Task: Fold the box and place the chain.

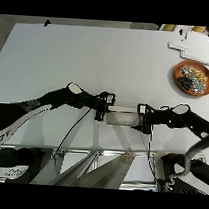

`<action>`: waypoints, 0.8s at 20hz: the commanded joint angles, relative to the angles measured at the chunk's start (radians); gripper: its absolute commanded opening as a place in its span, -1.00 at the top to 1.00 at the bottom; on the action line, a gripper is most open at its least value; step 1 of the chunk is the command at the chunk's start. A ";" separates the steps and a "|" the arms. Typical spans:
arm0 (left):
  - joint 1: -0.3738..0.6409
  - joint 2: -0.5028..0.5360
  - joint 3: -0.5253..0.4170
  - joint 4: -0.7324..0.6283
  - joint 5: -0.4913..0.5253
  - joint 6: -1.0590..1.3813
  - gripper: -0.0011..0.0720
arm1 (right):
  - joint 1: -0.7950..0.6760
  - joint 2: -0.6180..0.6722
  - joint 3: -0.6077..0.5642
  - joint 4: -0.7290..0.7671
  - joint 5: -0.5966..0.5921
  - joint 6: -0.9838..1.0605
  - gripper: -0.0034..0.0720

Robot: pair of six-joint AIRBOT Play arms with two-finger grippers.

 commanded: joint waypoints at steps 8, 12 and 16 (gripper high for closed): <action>0.000 0.001 0.000 0.000 0.000 0.000 0.94 | -0.004 -0.006 0.000 -0.040 -0.016 0.036 -0.77; 0.000 0.001 0.000 0.000 0.000 0.000 0.94 | -0.032 -0.006 0.000 -0.040 -0.006 0.042 -0.77; 0.000 0.001 0.000 0.000 0.000 0.000 0.94 | -0.032 -0.006 0.000 -0.006 0.017 0.024 -0.65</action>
